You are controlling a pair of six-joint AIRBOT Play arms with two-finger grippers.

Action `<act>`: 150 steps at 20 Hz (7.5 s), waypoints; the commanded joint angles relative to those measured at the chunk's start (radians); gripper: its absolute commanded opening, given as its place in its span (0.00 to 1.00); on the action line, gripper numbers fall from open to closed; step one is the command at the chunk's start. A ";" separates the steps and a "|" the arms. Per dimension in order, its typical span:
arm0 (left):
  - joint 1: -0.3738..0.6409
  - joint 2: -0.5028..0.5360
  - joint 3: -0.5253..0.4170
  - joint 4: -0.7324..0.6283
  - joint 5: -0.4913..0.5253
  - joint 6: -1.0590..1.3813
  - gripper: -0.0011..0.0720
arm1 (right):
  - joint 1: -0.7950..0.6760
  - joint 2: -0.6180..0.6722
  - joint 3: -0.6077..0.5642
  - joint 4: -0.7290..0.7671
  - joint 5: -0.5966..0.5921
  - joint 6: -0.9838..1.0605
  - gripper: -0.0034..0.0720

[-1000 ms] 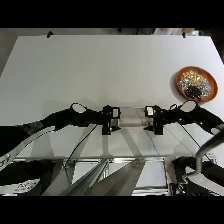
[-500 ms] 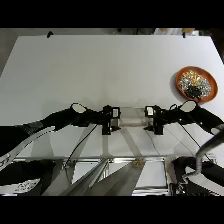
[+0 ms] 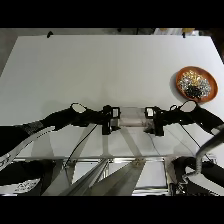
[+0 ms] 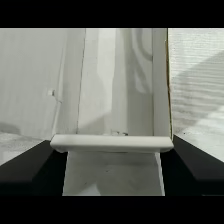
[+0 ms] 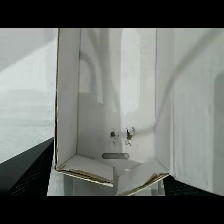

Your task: Fold the box and place the chain.

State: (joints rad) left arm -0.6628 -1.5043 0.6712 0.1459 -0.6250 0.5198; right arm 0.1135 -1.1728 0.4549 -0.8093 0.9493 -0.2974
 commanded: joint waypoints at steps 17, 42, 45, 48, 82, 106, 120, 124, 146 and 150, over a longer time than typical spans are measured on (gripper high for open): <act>0.000 -0.001 0.000 0.000 -0.007 0.000 0.44 | 0.000 0.384 0.000 -0.011 0.051 0.262 0.71; 0.000 -0.001 0.000 0.000 -0.007 0.000 0.44 | 0.000 0.063 0.000 0.383 -0.249 0.120 0.07; 0.000 -0.001 0.000 0.000 -0.007 0.000 0.44 | 0.000 0.187 0.000 0.287 -0.231 0.207 0.07; 0.000 -0.001 0.000 0.000 -0.007 0.000 0.44 | 0.000 0.323 0.000 0.093 -0.199 0.320 0.07; 0.000 -0.001 0.000 0.000 -0.007 0.000 0.44 | 0.041 0.082 -0.001 0.097 -0.103 -0.031 0.29; 0.000 -0.001 0.000 0.000 -0.007 0.000 0.44 | -0.080 0.248 -0.031 0.079 -0.088 0.171 0.52; 0.000 -0.001 0.000 0.000 -0.007 0.000 0.44 | -0.133 0.305 -0.003 0.200 -0.018 0.189 0.07; 0.000 -0.001 0.000 0.000 -0.007 0.000 0.44 | -0.203 0.237 0.095 0.189 -0.055 0.605 0.07; 0.000 -0.001 0.000 0.000 -0.008 0.000 0.44 | -0.309 0.018 0.055 -0.130 0.005 1.361 0.07; 0.000 -0.001 0.000 0.000 -0.007 0.000 0.44 | -0.241 0.014 0.041 -0.116 0.023 1.361 0.07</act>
State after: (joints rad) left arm -0.6617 -1.5047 0.6720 0.1463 -0.6327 0.5190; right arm -0.1642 -1.1534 0.5076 -0.9501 0.9527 1.0653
